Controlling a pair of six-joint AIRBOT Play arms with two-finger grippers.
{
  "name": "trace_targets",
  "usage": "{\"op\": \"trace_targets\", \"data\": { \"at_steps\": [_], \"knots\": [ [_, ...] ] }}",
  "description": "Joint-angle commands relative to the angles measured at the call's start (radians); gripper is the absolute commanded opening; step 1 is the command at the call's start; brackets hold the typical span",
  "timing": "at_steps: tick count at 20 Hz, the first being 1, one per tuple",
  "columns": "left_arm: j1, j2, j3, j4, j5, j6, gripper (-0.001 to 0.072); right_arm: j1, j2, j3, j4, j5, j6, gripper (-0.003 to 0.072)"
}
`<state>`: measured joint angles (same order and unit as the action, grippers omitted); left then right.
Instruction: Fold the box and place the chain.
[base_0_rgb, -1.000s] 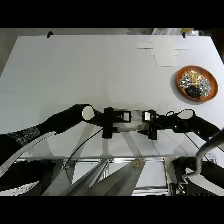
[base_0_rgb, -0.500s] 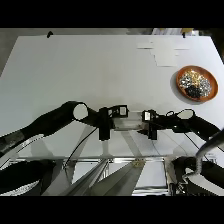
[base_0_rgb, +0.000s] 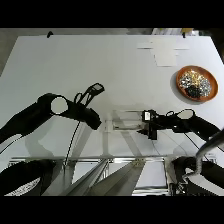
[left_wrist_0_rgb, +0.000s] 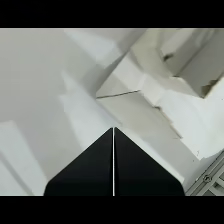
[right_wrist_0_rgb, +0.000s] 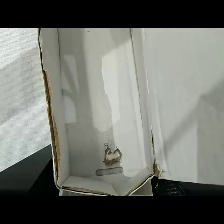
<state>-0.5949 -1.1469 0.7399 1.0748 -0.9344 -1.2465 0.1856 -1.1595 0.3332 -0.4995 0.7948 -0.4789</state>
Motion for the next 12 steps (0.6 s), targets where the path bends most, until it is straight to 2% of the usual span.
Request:
{"op": "trace_targets", "data": {
  "at_steps": [1, 5, 8, 12],
  "knots": [
    [0.047, -0.019, -0.076, -0.049, 0.026, -0.131, 0.0004, 0.0, 0.0, 0.0, 0.0, 0.001, -0.001, 0.0443],
    [0.043, -0.112, -0.095, -0.143, 0.036, -0.131, 0.0003, 0.0, 0.0, 0.0, 0.0, 0.001, -0.001, 0.0443],
    [0.037, -0.176, -0.095, -0.212, 0.098, -0.131, 0.0004, 0.0, 0.0, 0.0, 0.0, 0.001, -0.001, 0.0443],
    [0.022, -0.183, -0.095, -0.303, 0.112, -0.113, 0.0007, 0.0, 0.0, 0.0, 0.0, 0.001, -0.001, 0.0443]
  ]
}}
